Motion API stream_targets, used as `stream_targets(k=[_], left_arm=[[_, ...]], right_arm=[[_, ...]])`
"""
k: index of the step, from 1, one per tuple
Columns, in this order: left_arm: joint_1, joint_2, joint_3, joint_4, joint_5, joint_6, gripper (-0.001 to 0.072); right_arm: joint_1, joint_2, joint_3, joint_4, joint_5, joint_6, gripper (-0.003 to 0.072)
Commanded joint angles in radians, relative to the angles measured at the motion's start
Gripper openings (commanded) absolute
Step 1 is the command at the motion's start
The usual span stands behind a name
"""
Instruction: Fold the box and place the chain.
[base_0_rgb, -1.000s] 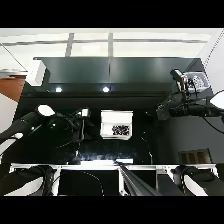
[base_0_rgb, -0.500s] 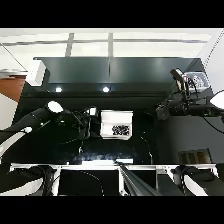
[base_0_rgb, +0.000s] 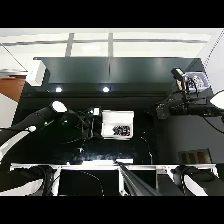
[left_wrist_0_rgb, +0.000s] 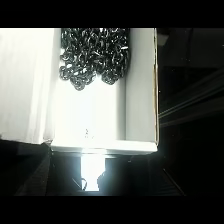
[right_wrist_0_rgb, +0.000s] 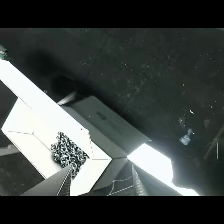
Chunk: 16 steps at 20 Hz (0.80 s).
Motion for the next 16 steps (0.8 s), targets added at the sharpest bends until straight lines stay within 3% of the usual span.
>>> stream_targets(k=[1,16], left_arm=[[-0.002,-0.005,0.003,-0.019,0.011,-0.001,0.0709],[-0.002,-0.005,0.003,-0.022,0.027,-0.008,0.0710]], right_arm=[[0.000,-0.001,0.000,0.000,-0.002,0.000,0.0444],[0.000,-0.001,0.000,0.000,-0.002,0.000,0.0444]])
